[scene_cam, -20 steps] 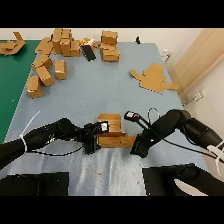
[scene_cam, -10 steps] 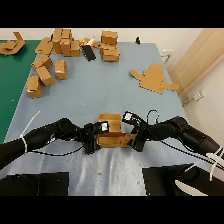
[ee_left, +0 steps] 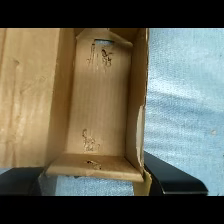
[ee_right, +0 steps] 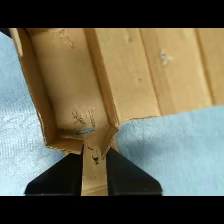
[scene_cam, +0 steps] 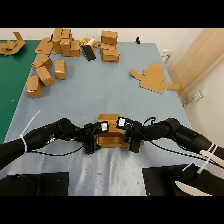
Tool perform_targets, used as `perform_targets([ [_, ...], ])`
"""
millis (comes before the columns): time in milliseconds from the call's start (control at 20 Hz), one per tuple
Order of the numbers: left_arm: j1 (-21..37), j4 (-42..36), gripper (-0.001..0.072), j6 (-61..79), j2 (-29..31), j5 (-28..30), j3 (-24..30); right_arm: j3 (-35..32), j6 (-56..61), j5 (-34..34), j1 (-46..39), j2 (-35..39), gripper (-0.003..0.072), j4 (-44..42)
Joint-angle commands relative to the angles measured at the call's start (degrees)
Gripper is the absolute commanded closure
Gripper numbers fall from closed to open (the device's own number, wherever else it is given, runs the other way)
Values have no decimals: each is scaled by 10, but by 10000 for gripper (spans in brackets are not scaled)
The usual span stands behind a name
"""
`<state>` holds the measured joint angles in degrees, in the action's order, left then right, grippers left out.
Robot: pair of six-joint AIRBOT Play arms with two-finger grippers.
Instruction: Fold the box.
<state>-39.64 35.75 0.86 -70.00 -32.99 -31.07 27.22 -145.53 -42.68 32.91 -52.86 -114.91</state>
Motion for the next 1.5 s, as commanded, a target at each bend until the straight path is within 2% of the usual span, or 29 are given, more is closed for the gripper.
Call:
perform_targets([
  [0,0,0,103,0,0,0,0,0,-35,3,7,-3,575,-21],
  [150,0,0,104,0,0,0,0,0,-35,11,26,-3,587,-23],
  [400,0,0,103,0,0,0,0,0,-52,67,58,-4,587,-23],
  [650,0,0,103,0,0,0,0,-1,-52,61,58,-4,573,-23],
  [700,0,0,103,0,0,0,0,-1,-52,60,58,-5,375,-23],
  [750,0,0,103,0,0,0,0,-1,-52,59,58,-6,130,-24],
  [1000,0,0,103,0,0,0,0,-1,-52,54,58,-15,113,-23],
  [1050,0,0,103,0,0,0,0,-1,-52,54,57,-14,117,-23],
  [1100,0,0,103,0,0,0,0,-1,-44,46,57,-13,175,-22],
  [1200,0,0,103,0,0,0,0,1,40,4,56,2,397,33],
  [1300,0,0,103,0,0,0,0,1,195,-47,55,31,681,118],
  [1350,0,0,103,0,0,0,0,2,303,-68,47,54,680,153],
  [1450,0,0,103,0,0,0,0,9,462,-103,11,109,682,157],
])
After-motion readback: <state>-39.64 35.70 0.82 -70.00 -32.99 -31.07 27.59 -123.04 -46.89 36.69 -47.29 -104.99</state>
